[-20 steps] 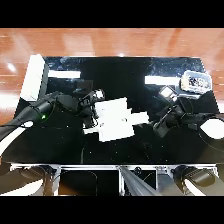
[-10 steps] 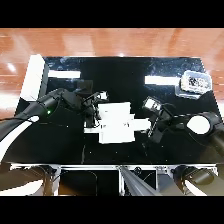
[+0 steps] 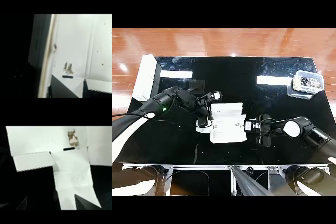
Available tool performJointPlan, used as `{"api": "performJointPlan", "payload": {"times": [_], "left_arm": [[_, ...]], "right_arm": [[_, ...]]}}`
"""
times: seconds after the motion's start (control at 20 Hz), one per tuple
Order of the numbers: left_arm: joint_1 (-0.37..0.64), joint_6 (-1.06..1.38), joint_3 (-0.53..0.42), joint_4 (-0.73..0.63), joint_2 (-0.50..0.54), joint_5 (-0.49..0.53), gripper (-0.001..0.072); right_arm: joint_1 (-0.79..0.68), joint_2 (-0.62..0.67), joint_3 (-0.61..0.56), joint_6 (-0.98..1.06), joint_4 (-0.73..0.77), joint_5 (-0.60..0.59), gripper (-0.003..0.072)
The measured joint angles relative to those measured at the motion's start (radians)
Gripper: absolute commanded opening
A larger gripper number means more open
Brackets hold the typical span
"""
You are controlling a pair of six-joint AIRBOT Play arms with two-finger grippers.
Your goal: Fold the box and place the chain.
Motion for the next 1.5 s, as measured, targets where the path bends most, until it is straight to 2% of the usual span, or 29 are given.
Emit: {"api": "performJointPlan", "payload": {"times": [0.3,0.85,1.05,1.5], "left_arm": [[-0.005,-0.005,0.001,0.003,-0.002,-0.009,0.0025],[-0.008,-0.006,0.001,0.004,-0.002,-0.01,0.0025],[-0.008,-0.006,0.001,0.004,-0.002,-0.008,0.0025],[-0.008,-0.019,0.001,0.003,-0.002,-0.007,0.0025]], "right_arm": [[0.084,-0.026,-0.011,-0.151,0.051,-0.096,0.0714],[0.162,-0.085,-0.012,-0.193,0.19,-0.171,0.0715],[0.169,-0.09,-0.012,-0.115,0.26,-0.197,0.0714],[0.171,-0.043,-0.012,0.183,0.193,-0.204,0.0715]]}}
